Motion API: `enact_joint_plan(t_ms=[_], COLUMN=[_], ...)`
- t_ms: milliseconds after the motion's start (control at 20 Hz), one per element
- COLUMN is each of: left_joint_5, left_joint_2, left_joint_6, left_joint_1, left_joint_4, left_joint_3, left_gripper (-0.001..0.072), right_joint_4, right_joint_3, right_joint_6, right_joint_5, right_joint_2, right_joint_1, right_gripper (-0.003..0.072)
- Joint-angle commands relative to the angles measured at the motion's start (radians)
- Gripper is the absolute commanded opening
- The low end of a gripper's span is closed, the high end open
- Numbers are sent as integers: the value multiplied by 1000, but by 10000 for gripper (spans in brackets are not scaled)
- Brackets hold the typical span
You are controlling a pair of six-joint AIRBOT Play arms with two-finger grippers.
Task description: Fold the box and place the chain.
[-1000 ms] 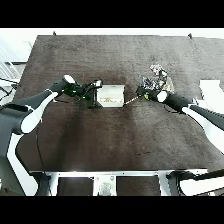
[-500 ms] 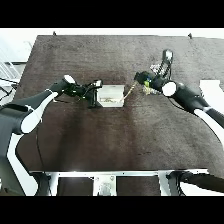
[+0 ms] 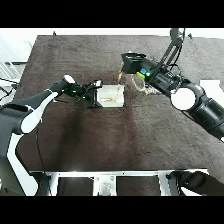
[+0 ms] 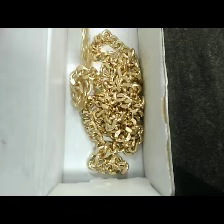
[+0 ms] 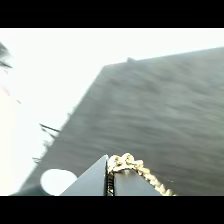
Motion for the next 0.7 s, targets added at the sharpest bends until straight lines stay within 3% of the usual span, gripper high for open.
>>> enact_joint_plan(t_ms=[0,650], left_joint_5=[-1,-1], left_joint_2=[0,0], left_joint_6=[0,0], left_joint_1=[1,1], left_joint_4=[0,0], left_joint_3=[0,0], left_gripper=[467,467], right_joint_4=[-3,-2], right_joint_3=[8,-22], right_joint_6=[54,114], right_joint_5=[-72,-43], right_joint_2=[6,-124], right_joint_1=[72,84], right_gripper=[9,10])
